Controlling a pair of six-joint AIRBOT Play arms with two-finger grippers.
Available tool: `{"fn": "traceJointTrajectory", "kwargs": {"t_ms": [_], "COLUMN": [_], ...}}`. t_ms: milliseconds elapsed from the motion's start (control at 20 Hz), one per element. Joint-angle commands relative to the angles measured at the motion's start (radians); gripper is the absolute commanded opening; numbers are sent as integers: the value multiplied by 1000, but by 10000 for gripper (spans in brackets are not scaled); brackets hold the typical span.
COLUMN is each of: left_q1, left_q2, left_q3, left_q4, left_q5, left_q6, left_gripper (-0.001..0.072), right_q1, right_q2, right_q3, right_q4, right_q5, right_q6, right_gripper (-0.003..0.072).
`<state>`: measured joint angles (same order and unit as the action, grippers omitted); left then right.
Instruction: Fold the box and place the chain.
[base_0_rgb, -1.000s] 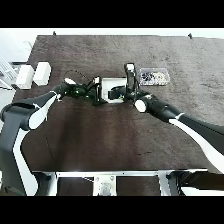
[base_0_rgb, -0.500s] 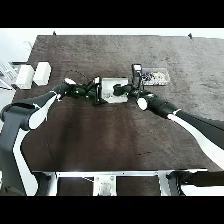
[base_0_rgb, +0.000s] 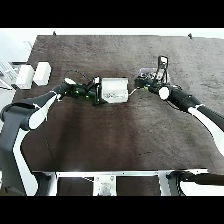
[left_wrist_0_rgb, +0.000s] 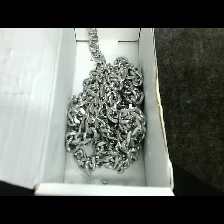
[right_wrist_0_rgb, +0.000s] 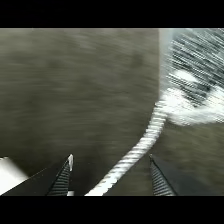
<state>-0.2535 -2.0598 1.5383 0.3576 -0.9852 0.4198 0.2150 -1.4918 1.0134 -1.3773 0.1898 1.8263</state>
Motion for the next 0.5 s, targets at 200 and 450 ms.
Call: {"fn": "traceJointTrajectory", "kwargs": {"t_ms": [200, 450], "left_q1": [1, 1], "left_q2": [0, 0], "left_q3": [0, 0], "left_q4": [0, 0], "left_q5": [0, 0], "left_q6": [0, 0], "left_gripper": [278, 278], "right_q1": [-43, -32], "right_q2": [-229, -338], "right_q3": [161, 267], "right_q4": [88, 118], "right_q5": [-16, 11], "right_q6": [-24, -24], "right_gripper": [519, 452]}}
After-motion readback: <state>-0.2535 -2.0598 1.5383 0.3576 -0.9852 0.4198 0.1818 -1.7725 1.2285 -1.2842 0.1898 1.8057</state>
